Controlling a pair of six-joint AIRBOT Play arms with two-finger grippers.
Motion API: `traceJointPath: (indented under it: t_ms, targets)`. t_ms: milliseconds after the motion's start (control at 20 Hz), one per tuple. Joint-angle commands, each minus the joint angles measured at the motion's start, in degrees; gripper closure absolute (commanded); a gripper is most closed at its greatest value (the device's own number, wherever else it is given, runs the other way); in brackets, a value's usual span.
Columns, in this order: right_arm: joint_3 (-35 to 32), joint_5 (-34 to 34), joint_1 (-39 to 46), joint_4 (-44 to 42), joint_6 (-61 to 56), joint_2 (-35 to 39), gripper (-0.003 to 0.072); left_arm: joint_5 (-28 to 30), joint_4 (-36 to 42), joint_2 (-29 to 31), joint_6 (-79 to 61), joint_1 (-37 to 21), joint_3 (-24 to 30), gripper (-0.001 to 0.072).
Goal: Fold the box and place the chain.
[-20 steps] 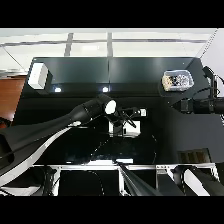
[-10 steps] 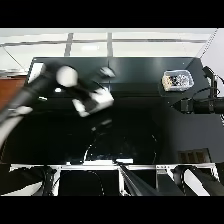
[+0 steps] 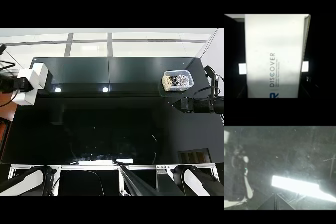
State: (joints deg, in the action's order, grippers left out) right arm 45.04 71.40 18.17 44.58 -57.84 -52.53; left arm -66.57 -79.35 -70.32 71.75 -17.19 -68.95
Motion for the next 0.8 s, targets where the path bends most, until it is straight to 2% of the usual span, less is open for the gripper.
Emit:
traceJointPath:
  t_ms: [0,250,400,500,550,600,650,750]
  targets:
    - [-0.04,-0.63,0.02,0.00,-0.55,0.04,0.0673,3.52,2.89,-6.60,-3.82,-6.56,0.15,0.0434]
    - [-0.04,-0.94,0.02,0.00,-1.14,0.04,0.0672,4.00,-0.07,-17.09,-4.50,-6.56,-3.32,0.0434]
    - [-0.04,-1.14,0.02,-0.07,-1.20,0.04,0.0672,8.39,0.24,-21.05,-4.48,-6.29,-3.65,0.0432]
    - [-0.04,-1.14,0.02,-0.13,-1.55,0.04,0.0673,12.02,0.52,-22.18,-4.48,-5.77,-3.65,0.0389]
    - [-0.04,-1.16,0.00,-0.17,-1.55,0.04,0.0673,13.29,0.66,-22.40,-4.48,-5.42,-3.78,0.0214]
    - [-0.04,-1.16,0.00,-0.31,-1.55,0.04,0.0672,13.81,0.31,-22.38,-4.48,-4.98,-4.31,0.0005]
    - [-0.04,-1.16,-0.04,-0.74,-1.53,0.04,0.0672,13.46,0.33,-22.36,-4.46,-4.63,-5.92,-0.0003]
    - [-0.04,-1.95,-1.38,-0.98,-1.46,0.04,0.0673,9.64,0.87,-21.94,-3.98,-3.67,-12.79,-0.0003]
